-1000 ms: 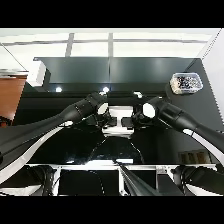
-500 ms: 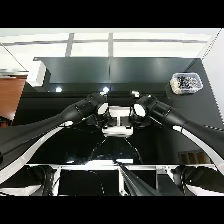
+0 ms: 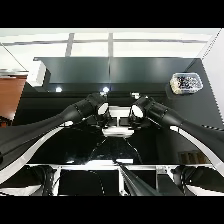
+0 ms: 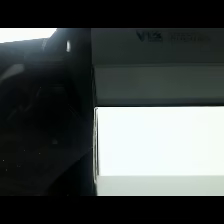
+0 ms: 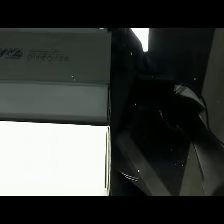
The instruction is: Fold the box and place the chain.
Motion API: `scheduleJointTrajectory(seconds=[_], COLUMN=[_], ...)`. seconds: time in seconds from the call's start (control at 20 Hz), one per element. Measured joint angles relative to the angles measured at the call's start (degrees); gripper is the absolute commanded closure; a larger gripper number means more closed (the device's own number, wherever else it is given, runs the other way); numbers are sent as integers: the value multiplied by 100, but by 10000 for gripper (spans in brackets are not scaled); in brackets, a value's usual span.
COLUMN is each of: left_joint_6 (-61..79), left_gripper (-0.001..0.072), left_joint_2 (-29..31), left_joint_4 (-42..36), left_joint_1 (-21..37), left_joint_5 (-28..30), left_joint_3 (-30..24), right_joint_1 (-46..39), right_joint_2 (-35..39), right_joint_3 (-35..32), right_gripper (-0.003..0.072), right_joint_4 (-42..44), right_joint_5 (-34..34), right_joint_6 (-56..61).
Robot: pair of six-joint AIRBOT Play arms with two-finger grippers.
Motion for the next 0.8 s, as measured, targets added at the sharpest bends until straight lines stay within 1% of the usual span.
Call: scheduleJointTrajectory(seconds=[0.1,0.15,0.2,0.25,0.3,0.35,0.4,0.45,0.7,0.75,0.8], left_joint_6=[2,2,4,20,20,20,20,17,11,11,11], left_gripper=[682,682,682,683,682,682,682,682,682,682,682], left_joint_2=[0,0,0,0,0,0,0,0,0,0,0], left_joint_4=[0,0,2,2,2,2,2,2,4,2,2], left_joint_1=[0,0,0,0,0,0,0,0,0,0,0], left_joint_5=[0,2,2,2,4,4,4,7,9,9,9], left_joint_3=[0,0,0,0,0,0,0,0,0,0,0], right_joint_1=[0,0,0,0,0,0,0,0,0,0,-2], right_joint_2=[0,0,0,0,0,0,0,0,0,0,0], right_joint_3=[0,0,0,0,0,0,0,0,0,0,0], right_gripper=[671,649,492,468,471,608,632,673,671,602,392], right_joint_4=[2,2,2,7,11,9,9,2,-2,-2,0], right_joint_5=[-2,-4,-4,-15,-17,-15,-17,-9,-13,-11,-13], right_joint_6=[11,24,26,26,24,26,37,68,107,111,116])
